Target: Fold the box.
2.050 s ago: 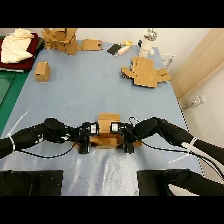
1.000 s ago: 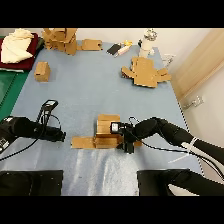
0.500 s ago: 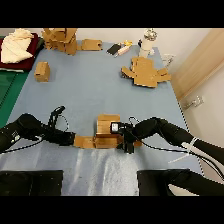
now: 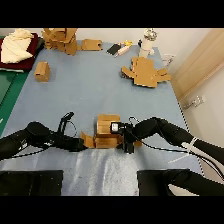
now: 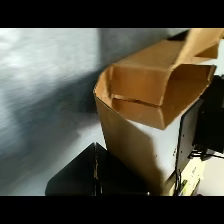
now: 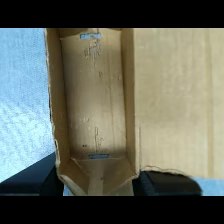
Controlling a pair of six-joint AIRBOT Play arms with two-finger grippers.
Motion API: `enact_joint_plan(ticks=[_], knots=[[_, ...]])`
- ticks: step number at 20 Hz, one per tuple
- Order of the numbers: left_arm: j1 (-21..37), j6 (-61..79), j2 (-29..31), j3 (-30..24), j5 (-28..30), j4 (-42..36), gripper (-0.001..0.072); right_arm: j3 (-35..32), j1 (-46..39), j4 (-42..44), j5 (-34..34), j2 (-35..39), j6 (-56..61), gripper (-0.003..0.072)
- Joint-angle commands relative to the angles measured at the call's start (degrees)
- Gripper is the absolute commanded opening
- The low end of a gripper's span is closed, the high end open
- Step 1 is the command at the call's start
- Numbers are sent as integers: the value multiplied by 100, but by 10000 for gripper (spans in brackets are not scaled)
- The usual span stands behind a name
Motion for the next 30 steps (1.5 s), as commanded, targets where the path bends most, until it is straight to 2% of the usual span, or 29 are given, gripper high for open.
enact_joint_plan(ticks=[1, 2, 4, 7, 9, 12, 15, 16, 17, 18, 26, 30], knots=[[-844, -177, -2, 284, 678, -157, 7, -4, 0, 2, 0, 2, 0, 497], [-1038, -562, -2, 450, 844, 197, 5, -4, 0, 2, 0, 2, 0, 497], [-1397, -2087, -2, 811, 1080, 1617, 5, -4, 0, 2, 0, 2, 0, 498], [-1740, -4656, -2, 1342, 743, 4249, 5, -4, 0, 2, 0, 2, 0, 497], [-1919, -5307, -2, 1596, 557, 4922, 5, -4, 0, 2, 0, 2, 0, 498], [-2208, -5305, -4, 1888, 619, 4953, 6, -4, 0, 2, 0, 2, 0, 497], [-2201, -5281, -2, 1906, 573, 4905, 19, -4, 0, 2, 0, 2, 0, 497], [-2201, -5283, -2, 1908, 494, 4903, 200, -4, 0, 2, 0, 2, 0, 497], [-2199, -5285, -2, 1908, 409, 4905, 303, -4, 0, 2, 0, 2, 0, 498], [-2184, -5285, -2, 1908, 308, 4903, 282, -4, 0, 2, 0, 2, 0, 497], [-2179, -5285, -2, 2236, 181, 4828, 283, -4, 0, 2, 0, 2, 0, 497], [-2181, -5278, -46, 2284, 17, 4642, 311, -4, 0, 2, 0, 2, 0, 498]])
